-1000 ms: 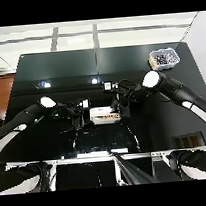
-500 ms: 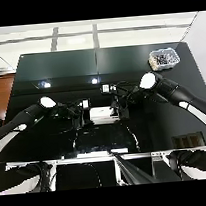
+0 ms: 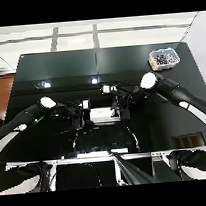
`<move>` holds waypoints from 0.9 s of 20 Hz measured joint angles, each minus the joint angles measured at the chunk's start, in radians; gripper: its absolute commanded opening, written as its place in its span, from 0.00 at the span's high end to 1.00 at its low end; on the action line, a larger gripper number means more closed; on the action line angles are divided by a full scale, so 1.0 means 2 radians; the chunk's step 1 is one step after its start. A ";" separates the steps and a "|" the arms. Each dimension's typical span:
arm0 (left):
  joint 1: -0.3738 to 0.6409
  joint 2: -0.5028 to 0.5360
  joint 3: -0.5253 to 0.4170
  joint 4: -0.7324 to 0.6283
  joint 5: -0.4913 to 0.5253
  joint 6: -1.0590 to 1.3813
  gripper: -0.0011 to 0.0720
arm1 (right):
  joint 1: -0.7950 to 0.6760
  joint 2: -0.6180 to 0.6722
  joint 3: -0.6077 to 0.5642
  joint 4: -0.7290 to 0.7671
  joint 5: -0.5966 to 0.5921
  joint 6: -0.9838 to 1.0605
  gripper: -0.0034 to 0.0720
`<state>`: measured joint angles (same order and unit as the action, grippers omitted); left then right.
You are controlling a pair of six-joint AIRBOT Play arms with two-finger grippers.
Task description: Fold the box and place the chain.
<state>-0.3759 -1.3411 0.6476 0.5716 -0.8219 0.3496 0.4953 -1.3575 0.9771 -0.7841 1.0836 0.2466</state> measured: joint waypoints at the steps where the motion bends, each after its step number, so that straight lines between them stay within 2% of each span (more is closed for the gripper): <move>1: 0.000 0.000 0.000 0.000 0.000 0.000 0.43 | 0.000 0.000 0.000 0.000 0.002 0.002 0.46; 8: 0.000 0.000 0.000 0.000 0.000 -0.001 0.43 | 0.000 0.000 -0.008 -0.010 0.004 0.014 0.46; 12: 0.000 0.000 0.000 0.000 0.000 -0.001 0.43 | -0.015 0.029 -0.009 -0.014 0.015 0.102 0.47; 13: 0.000 0.000 0.000 0.000 0.001 -0.001 0.43 | -0.023 0.037 -0.009 -0.015 0.023 0.149 0.73; 14: 0.000 0.000 0.000 0.000 0.001 -0.001 0.43 | -0.029 0.042 -0.011 -0.014 0.032 0.195 0.92; 18: 0.000 0.000 0.000 0.000 0.001 -0.001 0.43 | -0.040 0.050 -0.040 0.035 0.043 0.317 0.93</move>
<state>-0.3759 -1.3415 0.6476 0.5709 -0.8207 0.3477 0.4149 -1.2579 0.8978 -0.7139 1.1690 0.8799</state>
